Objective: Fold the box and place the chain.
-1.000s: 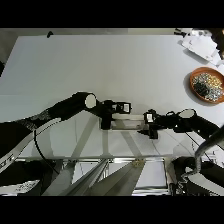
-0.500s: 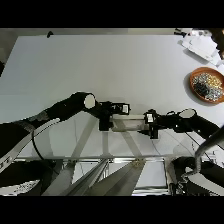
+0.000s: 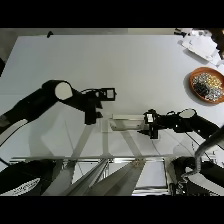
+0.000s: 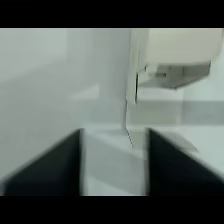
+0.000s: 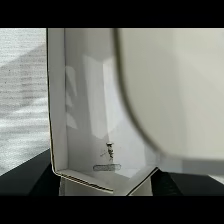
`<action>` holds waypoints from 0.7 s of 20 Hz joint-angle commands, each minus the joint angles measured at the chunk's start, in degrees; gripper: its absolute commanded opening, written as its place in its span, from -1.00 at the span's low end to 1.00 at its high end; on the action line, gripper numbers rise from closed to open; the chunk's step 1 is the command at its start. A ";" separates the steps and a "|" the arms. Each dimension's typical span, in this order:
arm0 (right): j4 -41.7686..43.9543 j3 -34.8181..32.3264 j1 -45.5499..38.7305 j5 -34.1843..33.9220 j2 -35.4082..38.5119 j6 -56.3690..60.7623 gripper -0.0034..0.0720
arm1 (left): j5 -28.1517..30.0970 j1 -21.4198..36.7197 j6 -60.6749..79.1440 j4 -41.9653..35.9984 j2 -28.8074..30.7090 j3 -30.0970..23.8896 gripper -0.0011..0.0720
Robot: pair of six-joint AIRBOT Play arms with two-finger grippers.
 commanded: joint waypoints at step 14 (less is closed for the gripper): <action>-0.02 0.04 0.00 0.07 0.00 -0.02 0.25 | 18.95 -9.51 16.00 -37.62 -6.58 -1.31 -0.95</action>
